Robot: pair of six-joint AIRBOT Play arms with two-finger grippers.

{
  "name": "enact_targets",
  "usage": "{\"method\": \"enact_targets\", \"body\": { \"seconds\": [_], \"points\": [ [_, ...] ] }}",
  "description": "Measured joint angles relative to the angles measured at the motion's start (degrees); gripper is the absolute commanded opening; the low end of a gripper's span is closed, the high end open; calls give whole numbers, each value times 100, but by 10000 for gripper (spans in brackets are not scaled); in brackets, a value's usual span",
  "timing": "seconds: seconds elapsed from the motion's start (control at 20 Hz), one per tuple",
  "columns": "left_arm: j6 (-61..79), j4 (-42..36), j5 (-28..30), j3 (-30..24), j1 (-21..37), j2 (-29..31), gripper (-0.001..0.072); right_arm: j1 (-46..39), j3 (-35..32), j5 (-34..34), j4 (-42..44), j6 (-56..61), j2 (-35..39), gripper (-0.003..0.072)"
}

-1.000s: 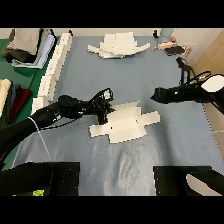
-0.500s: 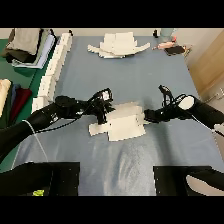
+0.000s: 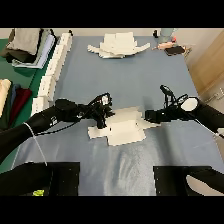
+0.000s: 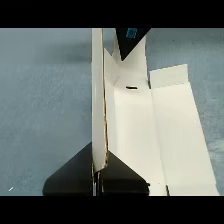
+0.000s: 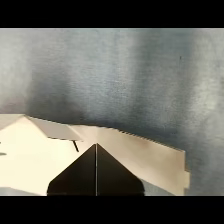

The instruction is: Fold the box.

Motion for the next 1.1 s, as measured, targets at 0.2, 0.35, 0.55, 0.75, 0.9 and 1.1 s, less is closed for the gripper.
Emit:
{"method": "enact_targets", "body": {
  "seconds": [0.2,0.35,0.55,0.75,0.9,1.1],
  "points": [
    [4,0,-9,-109,0,0,13,0,-2,22,22,50,245,0],
    [4,-44,-26,-157,0,0,14,0,0,-157,22,138,304,1],
    [103,-94,-267,-179,-57,4,14,0,0,-522,31,245,330,1],
    [452,-116,-286,-186,-409,0,14,0,0,-715,35,286,339,0],
    [612,-125,-50,-153,-498,-4,13,0,0,-776,35,297,339,1],
    [1126,-122,400,46,-315,173,13,4,0,-940,37,302,339,1]
  ]
}}
